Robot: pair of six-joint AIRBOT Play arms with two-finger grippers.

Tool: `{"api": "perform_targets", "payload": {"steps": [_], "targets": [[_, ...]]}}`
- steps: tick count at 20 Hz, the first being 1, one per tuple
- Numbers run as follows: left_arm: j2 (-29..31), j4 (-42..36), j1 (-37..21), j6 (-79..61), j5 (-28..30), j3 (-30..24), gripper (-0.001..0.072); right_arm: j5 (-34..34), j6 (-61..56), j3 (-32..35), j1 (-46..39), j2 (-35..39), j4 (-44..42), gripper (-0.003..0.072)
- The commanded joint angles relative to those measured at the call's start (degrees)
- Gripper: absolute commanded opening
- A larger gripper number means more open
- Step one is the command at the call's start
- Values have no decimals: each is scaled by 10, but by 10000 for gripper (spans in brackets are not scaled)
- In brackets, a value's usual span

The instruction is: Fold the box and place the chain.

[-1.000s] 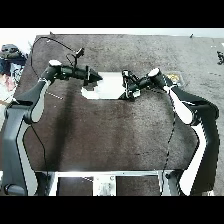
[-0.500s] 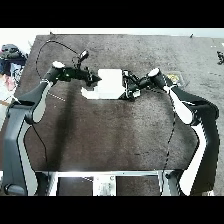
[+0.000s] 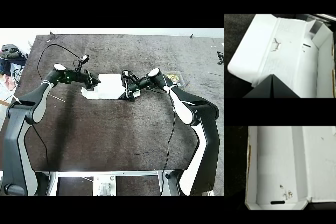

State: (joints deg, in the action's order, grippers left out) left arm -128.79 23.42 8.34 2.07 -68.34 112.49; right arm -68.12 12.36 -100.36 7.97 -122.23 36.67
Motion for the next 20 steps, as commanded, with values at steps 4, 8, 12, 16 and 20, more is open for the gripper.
{"api": "perform_targets", "payload": {"steps": [4,8,12,16,20], "targets": [[21,1,-10,0,-18,29,12,0,0,0,0,0,0,422],[63,5,-30,0,-90,31,12,0,0,0,0,0,0,422],[70,80,-30,-49,-179,30,13,0,0,0,1,0,0,422],[69,240,-12,-52,-153,27,581,0,0,0,0,0,0,422],[68,252,-3,-51,-118,-1,665,0,0,0,1,0,0,422]]}}
